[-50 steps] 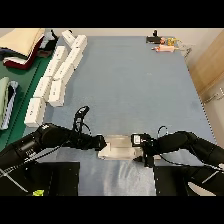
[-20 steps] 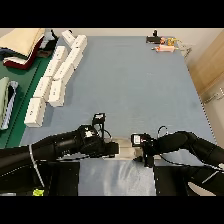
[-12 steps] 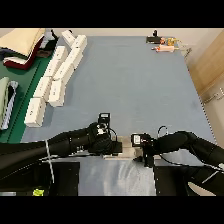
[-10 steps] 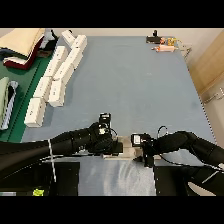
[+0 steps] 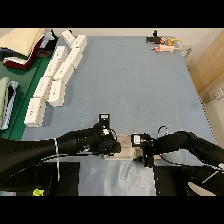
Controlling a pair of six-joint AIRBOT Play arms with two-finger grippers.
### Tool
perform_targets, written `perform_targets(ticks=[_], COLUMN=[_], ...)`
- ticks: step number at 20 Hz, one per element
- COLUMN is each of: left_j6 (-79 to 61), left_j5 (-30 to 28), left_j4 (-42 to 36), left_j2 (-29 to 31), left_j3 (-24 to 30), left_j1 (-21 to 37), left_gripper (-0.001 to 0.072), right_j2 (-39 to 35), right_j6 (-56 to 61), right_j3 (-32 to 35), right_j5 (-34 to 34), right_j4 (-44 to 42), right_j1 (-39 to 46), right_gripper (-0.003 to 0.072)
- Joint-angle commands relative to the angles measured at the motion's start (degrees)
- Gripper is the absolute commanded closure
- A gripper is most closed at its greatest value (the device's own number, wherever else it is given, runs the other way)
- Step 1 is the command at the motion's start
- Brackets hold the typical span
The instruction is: Fold the box.
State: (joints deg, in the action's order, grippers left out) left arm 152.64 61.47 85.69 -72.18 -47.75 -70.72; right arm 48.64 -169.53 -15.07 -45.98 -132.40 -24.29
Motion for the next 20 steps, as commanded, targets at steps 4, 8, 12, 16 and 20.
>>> perform_targets(ticks=[4,8,12,16,20], left_j6=[4.8,5.0,5.5,5.6,5.3], left_j5=[0.5,0.6,0.6,0.1,0.4], left_j4=[1.8,2.0,3.3,3.6,3.2], left_j2=[-0.7,-0.7,-0.7,-0.7,-0.7], left_j3=[-0.2,-0.6,-0.8,-0.8,-0.9], left_j1=[0.0,0.0,-0.8,-2.5,-2.5], left_gripper=[0.0353,0.0361,0.0647,0.0693,0.0671], right_j2=[0.0,0.0,0.0,0.0,0.0], right_j6=[0.0,0.0,0.0,0.0,0.0], right_j3=[0.0,0.0,0.0,0.0,0.0], right_j5=[0.0,0.0,0.0,0.0,0.0], right_j4=[0.0,0.0,0.0,0.0,0.0], right_j1=[0.0,0.0,0.0,0.0,0.0], right_gripper=[0.0175,0.0175,0.0176,0.0176,0.0176])
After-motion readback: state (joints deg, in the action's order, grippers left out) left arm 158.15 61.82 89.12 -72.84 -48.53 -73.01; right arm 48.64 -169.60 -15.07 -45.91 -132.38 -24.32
